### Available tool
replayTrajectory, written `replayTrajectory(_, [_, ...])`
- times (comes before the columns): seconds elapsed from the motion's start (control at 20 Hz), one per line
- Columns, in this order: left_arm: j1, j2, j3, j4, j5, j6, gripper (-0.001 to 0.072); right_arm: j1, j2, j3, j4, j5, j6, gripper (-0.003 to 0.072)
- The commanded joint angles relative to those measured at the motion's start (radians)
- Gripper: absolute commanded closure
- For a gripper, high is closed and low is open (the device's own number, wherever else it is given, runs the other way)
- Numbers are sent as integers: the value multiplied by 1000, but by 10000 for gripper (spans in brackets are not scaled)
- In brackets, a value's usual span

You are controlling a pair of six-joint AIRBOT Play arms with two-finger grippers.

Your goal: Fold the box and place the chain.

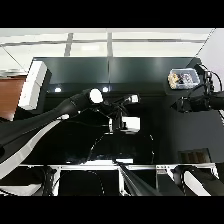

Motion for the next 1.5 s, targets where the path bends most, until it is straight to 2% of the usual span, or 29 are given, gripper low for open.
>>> replayTrajectory(0.0, [-26,-10,1,68,10,17,-6,0,1,1,0,0,1,674])
replayTrajectory(0.15, [-49,-17,1,140,41,5,-6,0,1,1,1,0,2,674])
replayTrajectory(0.4, [-74,-30,1,160,116,5,4,0,1,1,3,0,2,674])
replayTrajectory(0.5, [-73,-16,1,195,90,-93,274,0,1,1,3,0,2,674])
replayTrajectory(0.55, [-73,-2,1,238,70,-180,336,0,1,1,3,0,2,674])
replayTrajectory(0.6, [-71,14,1,292,48,-259,356,0,1,1,3,0,2,674])
replayTrajectory(0.75, [-21,75,0,414,-67,-493,357,0,1,1,3,0,2,673])
replayTrajectory(0.9, [88,169,-18,444,-232,-601,385,0,1,1,3,1,2,674])
replayTrajectory(1.0, [166,257,-65,475,-288,-662,386,0,1,1,3,9,2,674])
replayTrajectory(1.2, [378,480,-236,576,-320,-777,385,0,1,1,4,19,2,673])
replayTrajectory(1.35, [569,631,-368,586,-322,-776,385,0,1,1,16,19,2,673])
replayTrajectory(1.45, [701,697,-429,586,-327,-776,385,0,1,1,31,18,2,673])
